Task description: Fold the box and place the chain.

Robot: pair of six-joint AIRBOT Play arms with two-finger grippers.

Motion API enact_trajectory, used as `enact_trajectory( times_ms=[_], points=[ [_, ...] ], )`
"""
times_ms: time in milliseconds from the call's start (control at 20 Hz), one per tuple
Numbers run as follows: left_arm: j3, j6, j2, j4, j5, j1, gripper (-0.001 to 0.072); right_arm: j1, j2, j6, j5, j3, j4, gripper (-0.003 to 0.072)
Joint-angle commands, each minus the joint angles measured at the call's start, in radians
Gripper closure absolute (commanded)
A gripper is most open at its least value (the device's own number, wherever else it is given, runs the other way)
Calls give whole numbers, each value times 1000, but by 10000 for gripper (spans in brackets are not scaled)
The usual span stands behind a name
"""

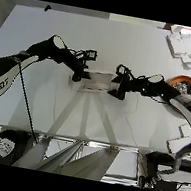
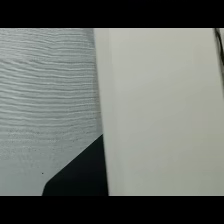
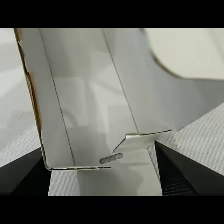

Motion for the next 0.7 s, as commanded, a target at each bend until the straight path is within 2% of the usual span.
enact_trajectory(
  times_ms=[0, 500, 650],
  points=[
    [0, 0, -1, 0, -1, -1, 694, 0, 0, 27, 19, 27, -23, -2],
    [0, 0, -1, 0, -1, -1, 694, -7, -10, 34, 29, 55, -111, -2],
    [0, 0, -1, 0, -1, 0, 694, -46, -26, -18, 33, 55, -85, -2]
  ],
)
